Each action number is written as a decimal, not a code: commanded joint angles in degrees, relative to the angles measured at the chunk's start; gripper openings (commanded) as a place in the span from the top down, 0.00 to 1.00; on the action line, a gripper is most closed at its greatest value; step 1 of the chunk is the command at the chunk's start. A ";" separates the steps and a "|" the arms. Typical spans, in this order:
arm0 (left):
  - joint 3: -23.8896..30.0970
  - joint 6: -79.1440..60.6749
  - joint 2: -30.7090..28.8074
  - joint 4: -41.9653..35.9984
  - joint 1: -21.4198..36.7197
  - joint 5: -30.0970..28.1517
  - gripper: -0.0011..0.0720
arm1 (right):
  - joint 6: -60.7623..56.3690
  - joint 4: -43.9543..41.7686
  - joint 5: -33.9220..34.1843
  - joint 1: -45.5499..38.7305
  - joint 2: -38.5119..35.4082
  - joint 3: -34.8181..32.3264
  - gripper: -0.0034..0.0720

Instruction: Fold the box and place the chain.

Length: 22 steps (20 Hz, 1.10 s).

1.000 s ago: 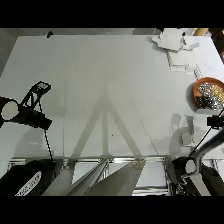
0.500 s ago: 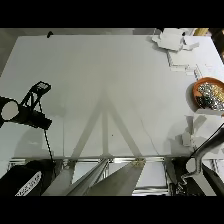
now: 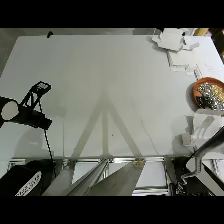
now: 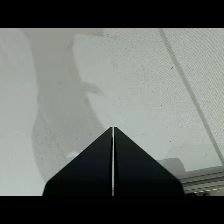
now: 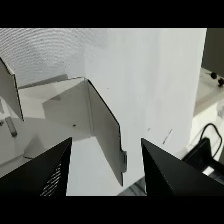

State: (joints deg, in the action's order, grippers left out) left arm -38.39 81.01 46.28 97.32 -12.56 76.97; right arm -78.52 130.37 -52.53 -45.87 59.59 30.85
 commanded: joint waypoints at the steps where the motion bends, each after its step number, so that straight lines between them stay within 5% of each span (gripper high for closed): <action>1: 0.00 0.00 -0.04 0.00 0.07 -0.02 0.97 | -0.96 0.76 0.74 -0.28 2.82 0.72 0.45; 3: 0.00 0.00 -0.04 0.00 0.07 -0.02 0.97 | -0.94 0.72 -0.59 -0.26 3.10 0.72 0.64; 4: 0.00 0.00 -0.04 0.00 0.07 -0.02 0.97 | -0.87 0.44 -1.44 -0.28 3.08 0.72 0.85; 5: 0.00 0.02 -0.04 0.00 0.07 -0.02 0.97 | -0.59 0.20 -2.67 -0.26 2.91 0.72 0.89; 9: 0.00 0.00 -0.04 0.00 0.07 -0.04 0.97 | 1.01 -4.04 -6.93 3.56 -1.46 0.83 0.93; 17: 0.00 0.00 -0.04 0.00 0.07 -0.04 0.97 | 7.04 -33.62 -20.39 25.46 -13.05 0.81 0.93; 22: 0.00 0.00 -0.04 0.00 0.07 -0.02 0.97 | 5.60 -49.55 -20.02 39.74 -19.37 0.17 0.93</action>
State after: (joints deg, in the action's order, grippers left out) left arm -38.39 81.01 46.28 97.30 -12.56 76.95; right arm -72.20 92.49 -71.83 -13.52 43.53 31.35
